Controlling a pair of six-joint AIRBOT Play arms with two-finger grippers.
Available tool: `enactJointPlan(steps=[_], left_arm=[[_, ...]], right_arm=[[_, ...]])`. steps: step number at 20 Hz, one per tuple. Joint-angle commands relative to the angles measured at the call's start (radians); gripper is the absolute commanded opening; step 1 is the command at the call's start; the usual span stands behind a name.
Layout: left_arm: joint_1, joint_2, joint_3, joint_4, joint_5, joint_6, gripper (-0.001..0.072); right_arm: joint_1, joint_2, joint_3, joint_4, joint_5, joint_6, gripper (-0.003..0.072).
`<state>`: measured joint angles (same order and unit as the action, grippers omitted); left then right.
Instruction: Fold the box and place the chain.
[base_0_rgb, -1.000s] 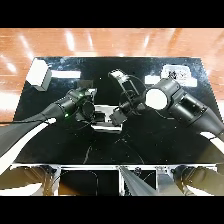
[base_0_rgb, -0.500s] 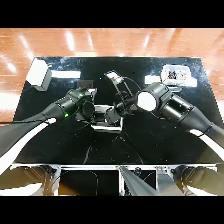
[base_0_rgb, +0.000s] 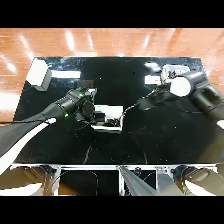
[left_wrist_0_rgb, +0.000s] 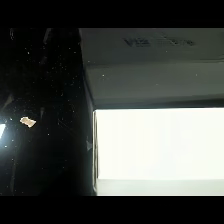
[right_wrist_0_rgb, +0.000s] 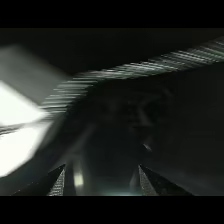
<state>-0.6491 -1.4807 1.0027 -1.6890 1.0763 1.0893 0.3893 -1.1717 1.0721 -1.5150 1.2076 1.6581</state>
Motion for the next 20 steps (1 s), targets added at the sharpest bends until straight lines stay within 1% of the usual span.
enactJointPlan(steps=[1,3,4,5,7,10,12,15,19,20], left_arm=[[0.0,0.0,0.0,0.0,0.0,0.0,0.0019],[0.0,0.0,0.0,0.001,0.0,0.0,0.0019],[0.0,0.0,0.0,0.001,0.0,0.0,0.0019],[0.0,0.0,0.0,0.004,-0.002,0.0,0.0019],[0.0,0.0,0.0,0.004,-0.005,0.0,0.0019],[0.0,0.0,0.0,0.004,-0.005,0.0,0.0019],[0.0,0.0,0.0,0.004,-0.004,0.0,0.0019],[0.0,0.0,0.0,0.004,-0.004,0.0,0.0019],[0.0,0.0,0.0,0.005,-0.004,0.0,0.0019],[0.0,0.0,0.0,0.004,-0.004,0.0,0.0019]], right_arm=[[-0.298,0.018,-0.129,-0.017,-0.164,0.099,0.0541],[-0.417,-0.02,-0.137,0.067,-0.352,0.135,0.0541],[-0.451,-0.049,-0.132,0.108,-0.445,0.151,0.0541],[-0.468,-0.085,-0.118,0.138,-0.504,0.167,0.0541],[-0.465,-0.194,-0.061,0.191,-0.566,0.171,0.0541],[-0.441,-0.395,0.079,0.264,-0.537,0.171,0.0541],[-0.423,-0.496,0.169,0.313,-0.512,0.171,0.0541],[-0.396,-0.57,0.241,0.322,-0.517,0.171,0.0541],[-0.385,-0.607,0.264,0.322,-0.528,0.17,0.0539],[-0.385,-0.607,0.267,0.322,-0.515,0.166,0.0317]])
